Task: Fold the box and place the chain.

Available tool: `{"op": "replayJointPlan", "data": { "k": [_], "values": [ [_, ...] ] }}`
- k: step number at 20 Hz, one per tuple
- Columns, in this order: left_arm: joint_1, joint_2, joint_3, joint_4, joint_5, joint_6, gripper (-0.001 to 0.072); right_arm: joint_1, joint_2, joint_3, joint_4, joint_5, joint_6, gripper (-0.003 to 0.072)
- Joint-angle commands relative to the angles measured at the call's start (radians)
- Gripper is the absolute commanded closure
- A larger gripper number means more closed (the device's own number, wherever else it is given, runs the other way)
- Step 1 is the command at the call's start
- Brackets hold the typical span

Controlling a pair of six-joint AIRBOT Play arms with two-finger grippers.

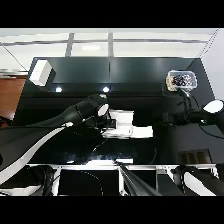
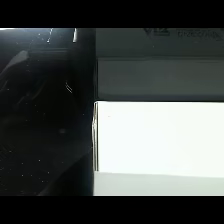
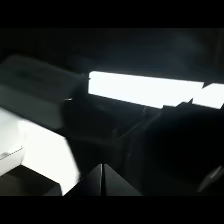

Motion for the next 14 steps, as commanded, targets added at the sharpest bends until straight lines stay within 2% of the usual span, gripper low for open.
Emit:
{"op": "replayJointPlan", "data": {
  "k": [1,4,10,12,13,14],
  "values": [
    [0.0,-0.001,0.0,-0.005,0.009,0.0,0.0681,-0.077,-0.057,-0.072,0.01,0.093,0.18,0.0672],
    [0.0,-0.001,0.0,-0.008,0.007,0.0,0.0681,0.007,-0.114,-0.133,0.056,0.076,0.164,0.0672],
    [0.0,-0.001,0.0,-0.008,0.002,0.0,0.0682,0.182,-0.196,-0.137,0.368,-0.037,-0.037,0.0672],
    [0.0,-0.001,0.0,-0.008,0.002,0.0,0.0681,0.183,-0.195,-0.122,0.476,0.016,-0.17,0.0669],
    [0.0,-0.001,0.0,-0.008,0.002,0.0,0.0681,0.181,-0.195,-0.107,0.494,0.051,-0.196,0.0645],
    [0.0,-0.001,0.0,-0.008,0.002,0.0,0.0681,0.181,-0.195,-0.093,0.502,0.078,-0.199,0.0437]
  ]
}}
